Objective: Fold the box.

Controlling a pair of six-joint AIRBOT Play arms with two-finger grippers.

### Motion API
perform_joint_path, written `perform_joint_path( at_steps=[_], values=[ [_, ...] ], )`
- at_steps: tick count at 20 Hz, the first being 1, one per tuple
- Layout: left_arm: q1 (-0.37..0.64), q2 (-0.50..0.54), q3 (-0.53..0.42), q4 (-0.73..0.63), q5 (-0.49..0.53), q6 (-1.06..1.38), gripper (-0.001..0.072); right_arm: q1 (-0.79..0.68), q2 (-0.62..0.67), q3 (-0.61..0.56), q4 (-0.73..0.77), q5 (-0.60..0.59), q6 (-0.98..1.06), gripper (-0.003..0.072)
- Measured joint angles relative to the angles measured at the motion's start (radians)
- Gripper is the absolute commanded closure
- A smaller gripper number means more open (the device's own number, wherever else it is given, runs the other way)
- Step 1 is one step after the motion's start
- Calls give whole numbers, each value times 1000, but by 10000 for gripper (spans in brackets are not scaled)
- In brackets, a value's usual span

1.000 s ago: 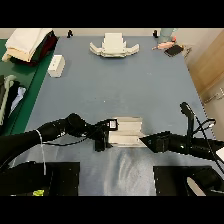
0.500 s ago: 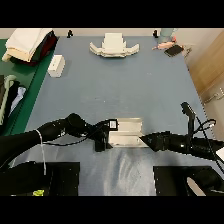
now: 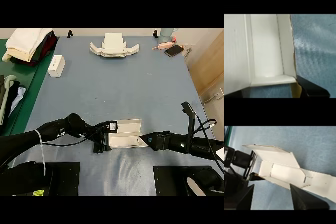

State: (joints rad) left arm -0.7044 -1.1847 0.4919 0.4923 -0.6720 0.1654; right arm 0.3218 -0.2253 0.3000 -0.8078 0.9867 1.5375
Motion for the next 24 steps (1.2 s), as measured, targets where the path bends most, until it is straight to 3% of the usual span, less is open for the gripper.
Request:
perform_joint_path(
  at_steps=[8,9,10,11,24],
  values=[
    [0,0,0,-21,13,-3,9,0,0,0,0,-1,0,-19],
    [0,-1,0,-23,16,-5,57,0,0,0,0,-1,0,-19],
    [0,-3,0,-25,21,-8,196,0,0,0,0,-1,0,-19],
    [0,-5,0,-27,26,-12,244,0,0,0,0,-1,0,-19],
    [0,-9,0,-26,40,-31,242,1,0,0,34,0,0,-18]
  ],
)
